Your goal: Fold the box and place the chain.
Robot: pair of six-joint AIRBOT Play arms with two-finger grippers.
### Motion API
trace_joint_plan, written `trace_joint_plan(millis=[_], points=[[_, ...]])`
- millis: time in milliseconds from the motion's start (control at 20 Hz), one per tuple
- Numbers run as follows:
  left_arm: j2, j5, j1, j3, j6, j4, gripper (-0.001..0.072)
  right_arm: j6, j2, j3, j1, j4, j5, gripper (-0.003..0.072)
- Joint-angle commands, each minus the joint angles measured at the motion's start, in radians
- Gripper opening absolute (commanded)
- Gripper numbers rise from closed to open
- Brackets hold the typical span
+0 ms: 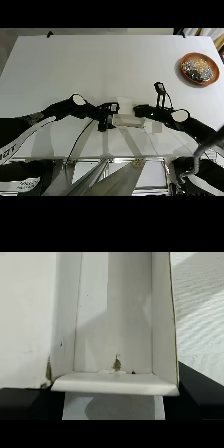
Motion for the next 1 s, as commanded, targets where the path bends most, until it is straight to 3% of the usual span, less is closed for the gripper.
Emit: trace_joint_plan(millis=[0, 150, 300, 500, 700, 750, 800, 850, 950], points=[[0.001, -0.002, 0.0, 0.0, 0.0, 0.001, 0.0273, 0.013, 0.075, 0.0, 0.001, 0.0, 0.031, 0.0015], [0.001, -0.002, 0.0, 0.0, 0.0, 0.001, 0.0273, 0.013, 0.211, 0.0, 0.001, -0.011, 0.078, 0.0016], [0.001, -0.002, 0.0, 0.0, 0.0, 0.001, 0.0273, 0.013, 0.359, 0.0, 0.001, -0.124, 0.156, 0.0015], [0.001, -0.002, 0.0, 0.0, 0.0, 0.001, 0.0273, 0.013, 0.54, 0.0, 0.001, -0.474, 0.338, 0.0015], [0.001, -0.002, 0.0, 0.0, 0.0, 0.001, 0.0273, 0.008, 0.605, 0.0, 0.001, -0.969, 0.583, 0.0016], [0.001, -0.002, 0.0, 0.0, 0.0, 0.001, 0.0273, -0.027, 0.6, 0.0, 0.001, -1.057, 0.636, 0.0067], [0.001, -0.002, 0.0, 0.0, 0.0, 0.001, 0.0273, -0.093, 0.591, -0.001, 0.001, -1.098, 0.66, 0.0228], [0.001, -0.002, 0.0, 0.0, 0.0, 0.001, 0.0273, -0.174, 0.576, -0.003, 0.001, -1.104, 0.662, 0.0336], [0.001, -0.002, 0.0, 0.0, 0.0, 0.001, 0.0273, -0.294, 0.522, -0.003, 0.001, -1.092, 0.654, 0.0336]])
